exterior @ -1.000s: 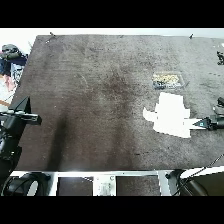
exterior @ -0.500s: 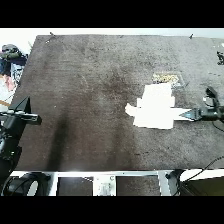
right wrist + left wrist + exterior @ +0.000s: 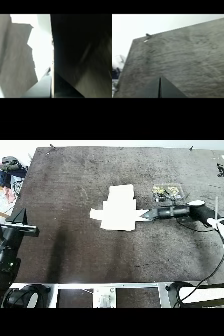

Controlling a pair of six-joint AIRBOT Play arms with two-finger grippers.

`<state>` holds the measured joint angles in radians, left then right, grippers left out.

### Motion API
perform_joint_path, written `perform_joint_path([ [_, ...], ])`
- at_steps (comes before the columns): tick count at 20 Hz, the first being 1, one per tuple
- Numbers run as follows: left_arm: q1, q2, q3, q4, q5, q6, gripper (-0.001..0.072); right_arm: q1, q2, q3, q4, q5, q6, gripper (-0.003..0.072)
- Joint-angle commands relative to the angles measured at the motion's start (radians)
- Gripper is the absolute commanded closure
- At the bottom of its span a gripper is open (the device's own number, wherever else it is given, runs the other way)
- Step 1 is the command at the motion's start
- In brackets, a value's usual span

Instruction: Fold the box and place the chain.

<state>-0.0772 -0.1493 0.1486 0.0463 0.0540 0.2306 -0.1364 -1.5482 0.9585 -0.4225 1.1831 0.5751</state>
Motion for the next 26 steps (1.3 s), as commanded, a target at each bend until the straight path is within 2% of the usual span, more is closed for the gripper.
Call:
perform_joint_path([
  [1,0.0,0.0,0.001,0.011,0.035,0.039,0.0697,0.14,-0.019,0.054,0.023,-0.177,0.059,0.068],
  [6,0.0,0.0,0.002,0.01,-0.001,0.032,0.0697,0.207,-0.085,0.103,0.012,-0.229,0.053,0.0679],
  [9,0.0,0.0,0.002,0.01,-0.039,0.018,0.0697,0.208,-0.084,0.103,-0.058,-0.249,0.053,0.0679],
  [12,0.0,0.0,0.002,0.01,-0.204,0.011,0.0674,0.208,-0.084,0.103,-0.108,-0.276,0.054,0.0679],
  [13,0.0,0.0,0.003,0.01,-0.279,0.015,0.0432,0.208,-0.084,0.103,-0.109,-0.279,0.054,0.0679],
  [14,0.0,-0.009,0.006,-0.007,-0.322,0.006,0.0251,0.208,-0.084,0.103,-0.109,-0.279,0.054,0.0679],
  [15,0.0,-0.031,0.012,-0.045,-0.325,-0.005,0.0252,0.208,-0.084,0.103,-0.109,-0.28,0.053,0.0679],
  [17,0.0,-0.12,0.051,-0.082,-0.327,-0.005,0.0251,0.208,-0.084,0.103,-0.108,-0.286,0.054,0.0679],
  [20,0.0,-0.355,0.179,-0.082,-0.386,-0.02,0.0251,0.208,-0.084,0.103,-0.105,-0.288,0.054,0.0678],
  [23,0.0,-0.624,0.349,-0.081,-0.423,-0.071,0.0251,0.208,-0.084,0.103,-0.105,-0.289,0.054,0.0678],
  [26,0.0,-0.87,0.539,-0.074,-0.55,-0.113,0.0251,0.208,-0.084,0.103,-0.097,-0.29,0.054,0.0678],
])
